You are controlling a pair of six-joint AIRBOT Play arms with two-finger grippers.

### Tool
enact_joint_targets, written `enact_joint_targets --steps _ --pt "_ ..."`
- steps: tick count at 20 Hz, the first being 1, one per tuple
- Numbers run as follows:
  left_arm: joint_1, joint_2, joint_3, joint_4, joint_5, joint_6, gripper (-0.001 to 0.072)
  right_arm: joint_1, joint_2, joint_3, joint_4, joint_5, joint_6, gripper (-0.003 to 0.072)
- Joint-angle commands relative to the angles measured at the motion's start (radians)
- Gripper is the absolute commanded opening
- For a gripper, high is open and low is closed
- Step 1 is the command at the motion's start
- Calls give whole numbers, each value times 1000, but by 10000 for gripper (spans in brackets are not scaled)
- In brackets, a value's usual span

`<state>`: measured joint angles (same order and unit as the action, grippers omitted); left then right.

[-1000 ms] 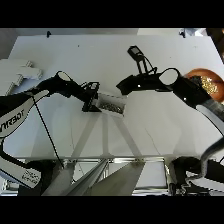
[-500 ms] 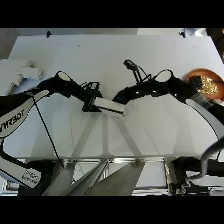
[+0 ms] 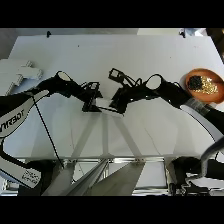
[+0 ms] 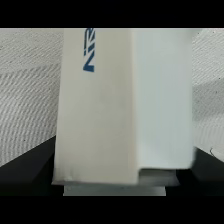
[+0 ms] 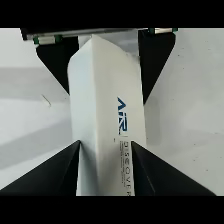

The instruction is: Fold the box and place the chain.

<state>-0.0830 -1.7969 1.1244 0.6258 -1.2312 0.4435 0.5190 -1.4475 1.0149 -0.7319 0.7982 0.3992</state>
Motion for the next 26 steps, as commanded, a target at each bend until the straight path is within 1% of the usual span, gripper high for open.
enact_joint_targets --steps 1,3,4,6,8,13,14,15,19,21,22,23,26 --pt "0 1 1 0 0 0 394 26 10 0 -188 -43 53 295" --pt "0 1 1 0 0 0 394 32 10 0 -271 -38 103 292" --pt "0 1 1 0 0 0 394 35 10 0 -292 -26 103 274" --pt "0 1 1 0 0 0 394 37 10 0 -292 -11 102 270" --pt "0 1 1 0 0 1 394 42 10 0 -292 13 102 300" --pt "0 1 1 0 0 0 394 64 10 0 -290 45 102 308" --pt "0 1 1 0 0 0 394 69 10 0 -285 55 101 390" --pt "0 1 1 0 0 1 394 72 10 0 -282 63 102 428" --pt "0 1 1 0 0 1 394 75 11 0 -277 89 102 428" --pt "0 1 1 0 0 1 394 75 17 0 -271 100 102 440" --pt "0 1 1 0 0 0 394 75 23 0 -264 104 101 489" --pt "0 1 1 0 0 0 394 75 27 0 -259 103 102 567" --pt "0 1 1 0 0 0 394 75 44 0 -257 94 102 573"
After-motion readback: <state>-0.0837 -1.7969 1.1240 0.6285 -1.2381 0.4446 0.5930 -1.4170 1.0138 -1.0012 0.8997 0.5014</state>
